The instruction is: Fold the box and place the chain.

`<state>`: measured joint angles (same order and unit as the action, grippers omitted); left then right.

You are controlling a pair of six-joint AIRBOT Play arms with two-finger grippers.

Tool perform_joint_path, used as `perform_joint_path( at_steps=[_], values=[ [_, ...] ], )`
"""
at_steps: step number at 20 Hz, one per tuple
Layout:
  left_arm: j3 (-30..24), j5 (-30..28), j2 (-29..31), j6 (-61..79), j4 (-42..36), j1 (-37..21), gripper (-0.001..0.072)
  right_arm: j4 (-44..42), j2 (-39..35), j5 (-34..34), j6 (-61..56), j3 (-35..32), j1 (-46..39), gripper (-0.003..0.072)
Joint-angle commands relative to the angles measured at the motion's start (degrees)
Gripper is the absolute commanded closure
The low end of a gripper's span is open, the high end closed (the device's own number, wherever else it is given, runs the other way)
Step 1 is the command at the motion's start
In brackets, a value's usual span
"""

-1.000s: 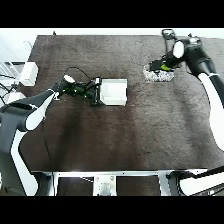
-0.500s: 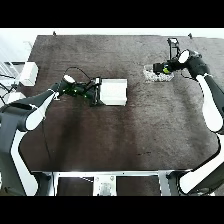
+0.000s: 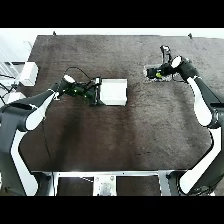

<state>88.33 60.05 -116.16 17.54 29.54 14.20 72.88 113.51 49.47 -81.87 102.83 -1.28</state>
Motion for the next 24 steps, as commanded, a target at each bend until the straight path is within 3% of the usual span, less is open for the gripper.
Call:
perform_joint_path(
  at_steps=[1, 3, 10, 14, 17, 24],
  values=[
    [0.0, 0.0, 0.0, 0.0, 0.0, 0.0, 0.041, -0.2, 1.5, 1.6, -0.1, 0.0, 0.0, 0.0355],
    [0.0, 0.0, 0.0, 0.0, 0.0, 0.0, 0.0411, 0.2, 1.5, 1.8, -0.1, 0.4, 0.0, 0.0413],
    [0.0, 0.0, 0.0, 0.0, 0.0, 0.0, 0.0411, 0.2, -0.6, 7.4, -0.2, 7.3, 0.0, 0.0404],
    [0.0, 0.0, 0.0, 0.0, 0.0, 0.0, 0.0411, 0.3, -2.2, 7.4, -0.9, 7.9, -0.7, 0.0416],
    [0.0, 0.0, 0.0, 0.0, 0.0, 0.0, 0.0411, 4.3, -0.9, 9.5, -4.7, 7.7, -1.4, 0.0415],
    [0.0, 0.0, 0.0, 0.0, 0.0, 0.0, 0.041, 4.2, 2.7, 10.7, -4.7, 7.6, -0.6, 0.0415]
  ],
)
